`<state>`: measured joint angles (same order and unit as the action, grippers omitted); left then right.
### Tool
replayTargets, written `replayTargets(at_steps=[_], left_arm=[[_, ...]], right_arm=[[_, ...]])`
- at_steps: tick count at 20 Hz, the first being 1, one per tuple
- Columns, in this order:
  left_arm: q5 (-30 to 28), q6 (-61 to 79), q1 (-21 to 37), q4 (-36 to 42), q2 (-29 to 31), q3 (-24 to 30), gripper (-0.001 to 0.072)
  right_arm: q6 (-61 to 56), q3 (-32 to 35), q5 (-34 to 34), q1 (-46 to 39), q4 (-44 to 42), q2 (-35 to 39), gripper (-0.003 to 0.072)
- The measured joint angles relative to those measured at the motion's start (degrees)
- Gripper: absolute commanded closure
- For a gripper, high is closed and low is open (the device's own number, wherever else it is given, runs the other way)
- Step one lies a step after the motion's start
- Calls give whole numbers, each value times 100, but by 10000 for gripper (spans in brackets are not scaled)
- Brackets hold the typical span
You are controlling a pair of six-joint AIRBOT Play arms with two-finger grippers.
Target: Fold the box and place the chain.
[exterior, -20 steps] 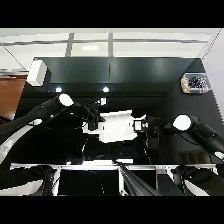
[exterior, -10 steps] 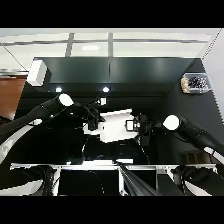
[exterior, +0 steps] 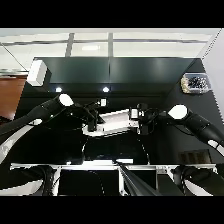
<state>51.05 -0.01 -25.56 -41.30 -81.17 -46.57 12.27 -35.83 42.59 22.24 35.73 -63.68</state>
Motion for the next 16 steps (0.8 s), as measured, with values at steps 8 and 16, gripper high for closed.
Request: replayTargets(at_steps=[8, 16], left_arm=[[17, 7, 0, 2, 0, 0, 685], [20, 15, 0, 2, 0, 0, 686]], right_arm=[[146, -20, 232, -302, -254, -151, -23], [247, -20, 120, -407, -472, -273, -22]])
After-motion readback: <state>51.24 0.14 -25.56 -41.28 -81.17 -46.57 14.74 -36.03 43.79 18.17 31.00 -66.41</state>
